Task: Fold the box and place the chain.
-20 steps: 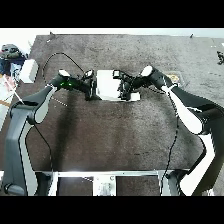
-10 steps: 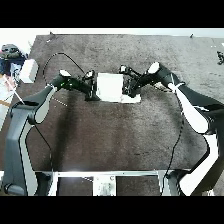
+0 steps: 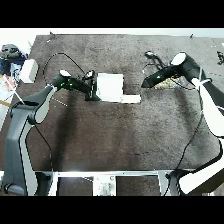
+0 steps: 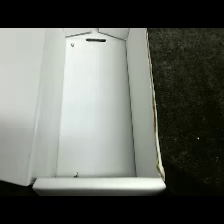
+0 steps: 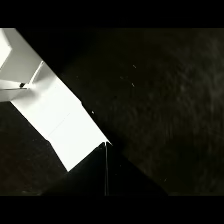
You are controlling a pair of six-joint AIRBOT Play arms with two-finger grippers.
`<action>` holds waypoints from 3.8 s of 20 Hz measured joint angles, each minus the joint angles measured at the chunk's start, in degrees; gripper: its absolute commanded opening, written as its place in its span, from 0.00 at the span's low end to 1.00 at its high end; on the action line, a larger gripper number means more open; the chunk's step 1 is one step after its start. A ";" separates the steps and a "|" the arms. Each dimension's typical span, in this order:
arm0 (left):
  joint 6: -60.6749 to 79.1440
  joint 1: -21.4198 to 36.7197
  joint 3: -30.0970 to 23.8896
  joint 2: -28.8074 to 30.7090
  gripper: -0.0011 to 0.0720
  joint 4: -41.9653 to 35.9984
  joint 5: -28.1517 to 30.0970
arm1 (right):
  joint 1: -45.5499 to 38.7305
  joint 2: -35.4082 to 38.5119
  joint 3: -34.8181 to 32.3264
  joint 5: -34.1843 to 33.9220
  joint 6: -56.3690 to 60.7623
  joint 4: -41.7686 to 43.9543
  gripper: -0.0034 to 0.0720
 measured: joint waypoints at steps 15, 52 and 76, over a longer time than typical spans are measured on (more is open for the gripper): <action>-0.07 0.00 0.00 0.00 0.73 -0.02 0.04 | -5.60 -0.76 -20.48 -8.98 5.22 22.18 0.06; -0.09 0.00 0.00 0.00 0.73 -0.07 -0.11 | 20.61 -6.38 2.58 -8.07 42.84 -8.81 0.74; -0.04 0.00 0.00 0.00 0.73 -0.04 -0.09 | 28.11 -10.97 10.34 -2.36 68.00 -34.47 0.52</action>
